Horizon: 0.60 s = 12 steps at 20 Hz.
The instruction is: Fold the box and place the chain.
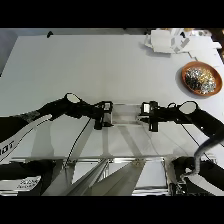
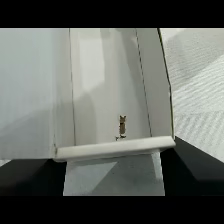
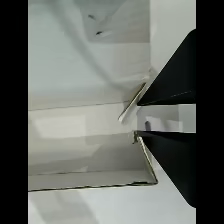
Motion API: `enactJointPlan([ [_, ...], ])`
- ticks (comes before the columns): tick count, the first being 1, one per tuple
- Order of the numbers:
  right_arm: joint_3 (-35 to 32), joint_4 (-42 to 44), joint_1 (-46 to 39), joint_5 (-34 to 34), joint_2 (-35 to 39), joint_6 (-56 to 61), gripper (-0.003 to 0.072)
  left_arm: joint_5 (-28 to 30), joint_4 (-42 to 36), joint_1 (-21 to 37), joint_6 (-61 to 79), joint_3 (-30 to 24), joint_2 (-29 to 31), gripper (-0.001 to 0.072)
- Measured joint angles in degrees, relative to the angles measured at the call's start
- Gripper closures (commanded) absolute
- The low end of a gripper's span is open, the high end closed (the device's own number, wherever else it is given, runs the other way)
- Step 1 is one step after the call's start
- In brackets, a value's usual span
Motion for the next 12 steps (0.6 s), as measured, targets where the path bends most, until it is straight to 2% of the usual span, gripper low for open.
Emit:
enactJointPlan([
  [1, -0.2, 0.6, 0.6, 0.0, 0.0, -0.5, 0.0497, 0.0, 0.0, 0.0, 0.0, 0.0, 0.0, 0.0539],
  [3, -0.8, 1.8, 1.7, -0.8, 0.0, -1.1, 0.0357, 0.0, 0.0, 0.0, 0.0, 0.0, 0.0, 0.0539],
  [12, -2.3, 5.1, 2.7, -3.9, 0.5, -1.7, 0.0343, 0.0, 0.0, 0.0, 0.0, 0.0, 0.0, 0.0539],
])
